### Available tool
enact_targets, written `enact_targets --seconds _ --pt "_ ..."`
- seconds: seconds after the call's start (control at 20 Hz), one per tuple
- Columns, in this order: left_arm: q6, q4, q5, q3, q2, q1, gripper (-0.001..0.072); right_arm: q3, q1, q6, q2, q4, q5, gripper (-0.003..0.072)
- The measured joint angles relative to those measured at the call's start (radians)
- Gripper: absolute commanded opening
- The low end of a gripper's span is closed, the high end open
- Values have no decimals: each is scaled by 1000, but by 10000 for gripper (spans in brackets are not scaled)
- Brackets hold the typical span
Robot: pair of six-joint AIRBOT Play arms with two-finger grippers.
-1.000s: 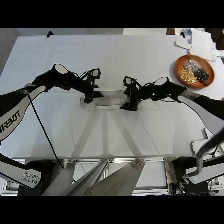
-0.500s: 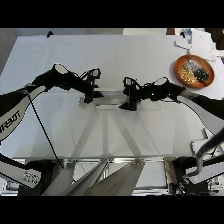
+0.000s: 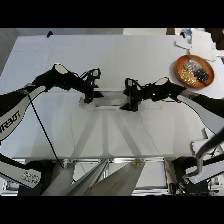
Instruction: Fold the box and place the chain.
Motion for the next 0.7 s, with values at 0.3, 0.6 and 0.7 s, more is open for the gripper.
enact_targets --seconds 0.3,0.6,0.7 --pt "0 0 0 0 0 0 11 0 -3 -3 0 -3 4 698" --pt "0 0 0 0 0 0 11 0 -4 -4 0 1 14 698" --pt "0 0 0 0 0 0 11 0 -4 -4 0 4 19 698"
